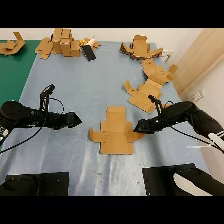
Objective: Fold the box.
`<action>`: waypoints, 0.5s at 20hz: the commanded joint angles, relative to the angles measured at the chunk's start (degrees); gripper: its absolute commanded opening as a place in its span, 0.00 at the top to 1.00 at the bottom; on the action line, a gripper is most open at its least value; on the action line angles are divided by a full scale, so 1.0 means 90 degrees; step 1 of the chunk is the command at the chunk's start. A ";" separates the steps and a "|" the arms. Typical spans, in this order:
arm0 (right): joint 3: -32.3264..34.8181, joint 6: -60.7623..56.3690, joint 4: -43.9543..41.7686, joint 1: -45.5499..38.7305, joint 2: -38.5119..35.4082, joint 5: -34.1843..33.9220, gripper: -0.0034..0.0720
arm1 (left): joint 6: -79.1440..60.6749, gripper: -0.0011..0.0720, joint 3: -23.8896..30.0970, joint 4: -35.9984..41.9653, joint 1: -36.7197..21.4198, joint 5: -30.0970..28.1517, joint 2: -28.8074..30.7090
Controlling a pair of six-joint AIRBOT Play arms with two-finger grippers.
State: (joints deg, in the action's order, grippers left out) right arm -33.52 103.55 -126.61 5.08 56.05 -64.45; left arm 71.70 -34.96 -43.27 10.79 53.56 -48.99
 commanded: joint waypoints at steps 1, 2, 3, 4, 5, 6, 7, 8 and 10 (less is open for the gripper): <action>0.0083 -0.0007 0.0027 0.0197 0.0401 0.0223 0.58 | -0.0044 0.08 0.0002 0.0007 -0.0007 0.0007 0.0005; 0.0083 -0.0007 0.0029 0.0197 0.0503 0.0226 0.58 | -0.0044 0.08 0.0002 0.0005 -0.0007 0.0012 0.0005; 0.0083 -0.0007 0.0036 0.0197 0.0585 0.0223 0.58 | -0.0044 0.08 0.0002 0.0007 -0.0007 0.0019 0.0005; 0.0083 -0.0007 0.0075 0.0197 0.0661 0.0209 0.58 | -0.0044 0.08 0.0002 0.0007 -0.0007 0.0024 0.0005; 0.0083 -0.0007 0.0124 0.0197 0.0712 0.0187 0.58 | -0.0044 0.08 0.0002 0.0005 -0.0007 0.0027 0.0005; 0.0083 -0.0007 0.0168 0.0197 0.0755 0.0185 0.58 | -0.0044 0.08 0.0002 0.0005 -0.0007 0.0049 0.0005; 0.0083 -0.0002 0.0175 0.0197 0.0782 0.0192 0.58 | -0.0044 0.08 0.0002 0.0005 -0.0007 0.0078 0.0005; 0.0083 0.0000 0.0160 0.0197 0.0804 0.0187 0.58 | -0.0044 0.08 0.0002 0.0005 -0.0007 0.0095 0.0005; 0.0083 0.0233 -0.0080 0.0219 0.0816 0.0090 0.72 | -0.0046 0.08 0.0002 0.0005 -0.0007 0.0119 0.0002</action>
State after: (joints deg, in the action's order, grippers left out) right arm -32.82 103.79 -125.71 6.81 62.72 -62.76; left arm 71.35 -34.96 -43.20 10.79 54.22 -48.99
